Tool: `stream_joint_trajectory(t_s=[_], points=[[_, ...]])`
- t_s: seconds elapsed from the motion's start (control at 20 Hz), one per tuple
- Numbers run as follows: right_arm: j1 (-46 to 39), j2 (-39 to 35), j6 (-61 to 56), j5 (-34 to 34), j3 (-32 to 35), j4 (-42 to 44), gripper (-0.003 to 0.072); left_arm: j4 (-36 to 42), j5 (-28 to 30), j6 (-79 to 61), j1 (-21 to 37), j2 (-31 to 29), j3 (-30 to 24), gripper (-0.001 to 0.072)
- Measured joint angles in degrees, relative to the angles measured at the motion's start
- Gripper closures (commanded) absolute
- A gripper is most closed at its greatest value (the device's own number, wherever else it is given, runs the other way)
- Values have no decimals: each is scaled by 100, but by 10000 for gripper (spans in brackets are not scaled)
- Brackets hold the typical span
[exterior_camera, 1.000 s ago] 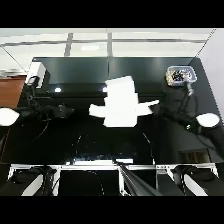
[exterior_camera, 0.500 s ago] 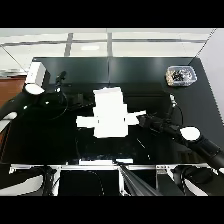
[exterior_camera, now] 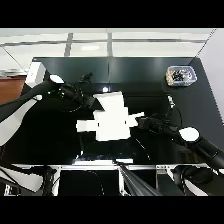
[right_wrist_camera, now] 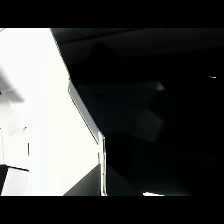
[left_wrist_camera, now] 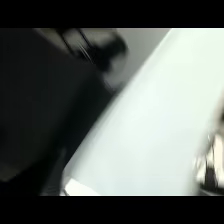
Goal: Fold the box and place the chain.
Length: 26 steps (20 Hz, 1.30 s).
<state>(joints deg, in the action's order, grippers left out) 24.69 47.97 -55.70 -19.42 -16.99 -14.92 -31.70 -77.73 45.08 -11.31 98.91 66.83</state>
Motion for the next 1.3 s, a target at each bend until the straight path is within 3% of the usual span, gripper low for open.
stream_joint_trajectory(t_s=[0.1, 0.15, 0.3, 0.35, 0.4, 0.5, 0.55, 0.6, 0.7, 0.75, 0.9, 1.05, 1.15, 1.3], points=[[0, 0, 0, -59, 0, -2, 671, -166, -426, -264, 0, 201, 186, 374], [0, 0, 0, -66, 0, -7, 671, -238, -584, -354, 0, 289, 273, 442], [0, 0, 7, -87, 0, -11, 671, -407, -990, -557, -26, 544, 498, 552], [0, 0, 13, -96, 0, -15, 672, -428, -1115, -612, -44, 599, 549, 553], [0, 0, 13, -105, 0, -22, 671, -474, -1180, -667, -55, 651, 592, 562], [0, 0, 13, -103, 0, -26, 671, -542, -1325, -756, -66, 702, 667, 682], [0, 0, 13, -105, 0, -24, 669, -584, -1349, -793, -72, 721, 702, 682], [0, 0, 13, -107, 0, -26, 591, -621, -1449, -824, -76, 732, 752, 682], [-13, 0, -4, -81, -4, -35, 11, -780, -1464, -811, -76, 743, 850, 684], [-55, 0, 2, -105, -31, -107, -18, -774, -1482, -804, -74, 732, 894, 685], [-481, 0, 15, -772, -389, -994, -18, -859, -1523, -682, -94, 566, 962, 687], [-1130, -2, 24, -2159, -1106, -2673, -18, -946, -1222, -723, -210, 20, 643, 686], [-1467, -2, 37, -2924, -1493, -3735, -18, -844, -570, -1047, -354, -645, 48, 680], [-1777, -2, 42, -3473, -1786, -4767, -18, -758, 807, -1982, -627, -1622, -964, 681]])
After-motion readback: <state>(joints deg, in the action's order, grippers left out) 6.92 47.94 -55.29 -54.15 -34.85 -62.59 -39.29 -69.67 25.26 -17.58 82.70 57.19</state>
